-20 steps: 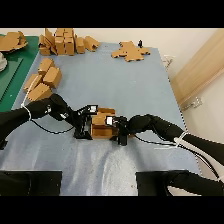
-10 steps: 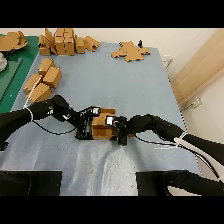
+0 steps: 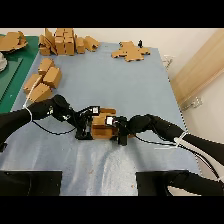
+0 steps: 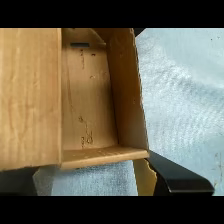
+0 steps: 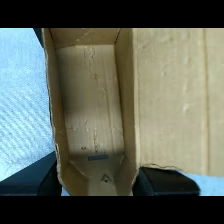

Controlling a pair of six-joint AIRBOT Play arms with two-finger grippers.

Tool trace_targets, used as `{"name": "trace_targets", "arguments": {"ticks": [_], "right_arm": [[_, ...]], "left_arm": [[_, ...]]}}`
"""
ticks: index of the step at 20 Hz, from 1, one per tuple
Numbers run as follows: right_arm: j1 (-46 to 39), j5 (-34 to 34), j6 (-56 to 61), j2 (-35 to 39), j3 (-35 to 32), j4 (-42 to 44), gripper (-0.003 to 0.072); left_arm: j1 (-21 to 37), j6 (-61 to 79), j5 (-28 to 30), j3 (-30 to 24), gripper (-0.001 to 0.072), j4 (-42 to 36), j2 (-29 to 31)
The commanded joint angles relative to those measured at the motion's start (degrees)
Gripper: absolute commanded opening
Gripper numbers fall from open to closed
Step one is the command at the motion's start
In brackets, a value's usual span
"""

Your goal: Fold the box.

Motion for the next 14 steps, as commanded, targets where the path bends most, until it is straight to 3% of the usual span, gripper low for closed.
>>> {"name": "trace_targets", "arguments": {"ticks": [1, 14], "right_arm": [[0.04, 0.04, 0.02, -0.02, -0.02, 0.0, 0.0558], [0.02, 0.04, 0.02, -0.02, -0.02, -0.02, 0.0557]], "left_arm": [[0.52, -3.85, 0.68, 0.02, 0.0699, 1.95, 1.33], [-3.65, -4.31, 1.55, 0.0, 0.0698, 2.36, 2.03]]}}
